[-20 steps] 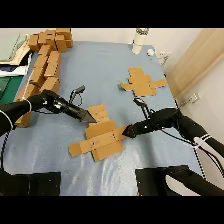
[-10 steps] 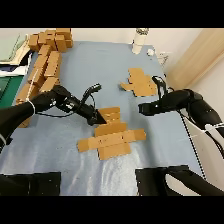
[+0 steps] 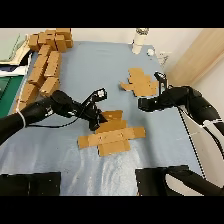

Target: Fold the box.

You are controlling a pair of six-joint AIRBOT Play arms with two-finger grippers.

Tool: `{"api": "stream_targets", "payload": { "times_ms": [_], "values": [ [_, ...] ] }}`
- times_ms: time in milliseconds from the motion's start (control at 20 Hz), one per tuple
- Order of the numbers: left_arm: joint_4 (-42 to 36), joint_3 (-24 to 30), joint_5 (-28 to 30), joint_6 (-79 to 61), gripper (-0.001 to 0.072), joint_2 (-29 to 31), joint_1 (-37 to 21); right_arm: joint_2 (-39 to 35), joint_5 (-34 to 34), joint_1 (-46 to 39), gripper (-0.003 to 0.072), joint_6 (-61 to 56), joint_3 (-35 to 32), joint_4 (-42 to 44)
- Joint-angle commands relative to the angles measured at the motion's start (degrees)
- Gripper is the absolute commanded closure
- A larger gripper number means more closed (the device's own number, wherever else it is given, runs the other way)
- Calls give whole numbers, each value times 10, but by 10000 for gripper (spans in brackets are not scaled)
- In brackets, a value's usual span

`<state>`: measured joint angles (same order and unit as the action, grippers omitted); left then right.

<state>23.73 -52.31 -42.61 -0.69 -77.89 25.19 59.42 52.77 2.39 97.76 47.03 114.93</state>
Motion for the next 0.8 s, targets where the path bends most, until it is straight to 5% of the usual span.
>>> {"api": "stream_targets", "payload": {
  "times_ms": [0,600,750],
  "values": [
    [7,26,61,-39,700,36,26,5,-24,17,683,-2,1,6],
    [20,92,86,-57,699,51,82,24,-37,31,683,-2,1,11],
    [19,100,90,-57,698,51,75,24,13,31,684,-3,1,16]
  ]
}}
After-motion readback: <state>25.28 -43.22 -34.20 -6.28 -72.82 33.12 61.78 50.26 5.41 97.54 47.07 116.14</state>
